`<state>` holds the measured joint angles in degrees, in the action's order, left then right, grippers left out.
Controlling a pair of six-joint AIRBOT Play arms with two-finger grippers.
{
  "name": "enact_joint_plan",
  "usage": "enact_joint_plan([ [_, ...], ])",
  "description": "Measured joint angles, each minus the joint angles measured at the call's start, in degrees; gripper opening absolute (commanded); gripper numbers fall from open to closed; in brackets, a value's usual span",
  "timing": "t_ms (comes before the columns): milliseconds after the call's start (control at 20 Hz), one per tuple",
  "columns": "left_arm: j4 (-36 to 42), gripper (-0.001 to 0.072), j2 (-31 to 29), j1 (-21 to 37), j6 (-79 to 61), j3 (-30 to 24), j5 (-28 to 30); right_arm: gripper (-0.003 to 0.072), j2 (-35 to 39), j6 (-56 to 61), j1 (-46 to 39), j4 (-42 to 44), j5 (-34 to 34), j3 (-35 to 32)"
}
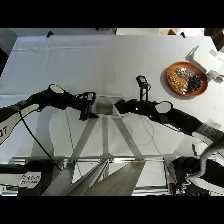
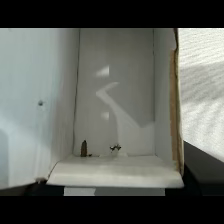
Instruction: Fold the box and place the chain.
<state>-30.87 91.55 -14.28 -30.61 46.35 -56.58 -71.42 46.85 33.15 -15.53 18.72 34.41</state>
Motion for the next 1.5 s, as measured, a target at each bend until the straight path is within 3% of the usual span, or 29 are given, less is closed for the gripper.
enact_joint_plan([
  [400, -0.02, 0.0209, 0.00, 0.00, -0.02, 0.00, -0.02, 0.0535, 0.00, 20.28, 0.61, -24.98, 4.63, 1.53],
  [850, 0.00, 0.0209, 0.00, 0.00, 0.02, 0.00, -0.02, 0.0519, 0.00, 33.94, 1.25, -30.82, 3.13, 1.62],
  [1150, 0.00, 0.0209, 0.00, 0.00, 0.00, 0.00, 0.00, 0.0518, -0.02, 42.47, 1.84, -32.41, 5.92, 2.67],
  [1500, 0.00, 0.0209, 0.00, 0.00, -0.02, 0.00, 0.00, 0.0482, -3.91, 55.84, 4.13, -45.18, 12.20, 9.46],
])
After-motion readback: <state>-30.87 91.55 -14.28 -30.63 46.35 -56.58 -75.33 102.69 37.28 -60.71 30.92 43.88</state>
